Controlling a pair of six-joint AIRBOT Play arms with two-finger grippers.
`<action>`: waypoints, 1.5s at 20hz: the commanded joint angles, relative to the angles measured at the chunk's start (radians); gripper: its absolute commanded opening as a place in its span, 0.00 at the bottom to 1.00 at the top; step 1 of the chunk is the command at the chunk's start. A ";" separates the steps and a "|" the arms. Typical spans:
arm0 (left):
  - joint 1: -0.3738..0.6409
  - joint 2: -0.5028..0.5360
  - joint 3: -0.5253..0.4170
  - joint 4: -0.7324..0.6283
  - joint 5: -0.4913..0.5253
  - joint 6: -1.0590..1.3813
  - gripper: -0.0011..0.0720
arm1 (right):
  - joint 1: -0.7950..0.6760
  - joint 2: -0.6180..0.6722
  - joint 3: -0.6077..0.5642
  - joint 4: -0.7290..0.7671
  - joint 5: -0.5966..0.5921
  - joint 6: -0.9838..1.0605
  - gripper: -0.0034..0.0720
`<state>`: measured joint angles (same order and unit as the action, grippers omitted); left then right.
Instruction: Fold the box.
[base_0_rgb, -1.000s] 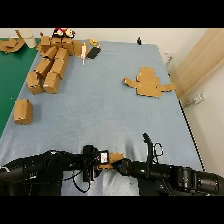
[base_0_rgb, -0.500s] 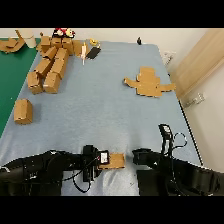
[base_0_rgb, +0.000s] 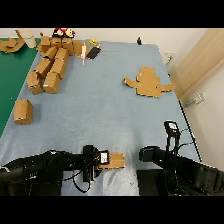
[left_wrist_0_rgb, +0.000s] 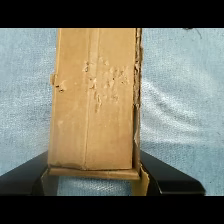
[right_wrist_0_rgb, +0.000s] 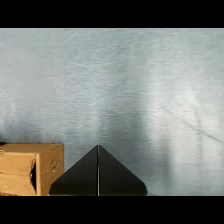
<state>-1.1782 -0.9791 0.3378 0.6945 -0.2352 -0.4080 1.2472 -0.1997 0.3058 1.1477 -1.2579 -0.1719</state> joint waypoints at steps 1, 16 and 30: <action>0.000 0.000 0.000 0.000 0.000 0.000 0.68 | -0.002 -0.023 0.026 -0.005 -0.066 -0.004 0.05; 0.116 0.114 0.023 0.005 -0.005 -0.286 0.68 | -0.002 -0.100 0.025 -0.068 -0.084 0.086 0.05; 1.363 0.143 0.029 0.279 -0.143 -0.576 0.68 | -0.002 -0.100 0.025 -0.116 -0.075 0.085 0.04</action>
<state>0.0059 -0.8238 0.3614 0.9527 -0.3664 -0.9619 1.2461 -0.2993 0.3298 1.0447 -1.3399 -0.0868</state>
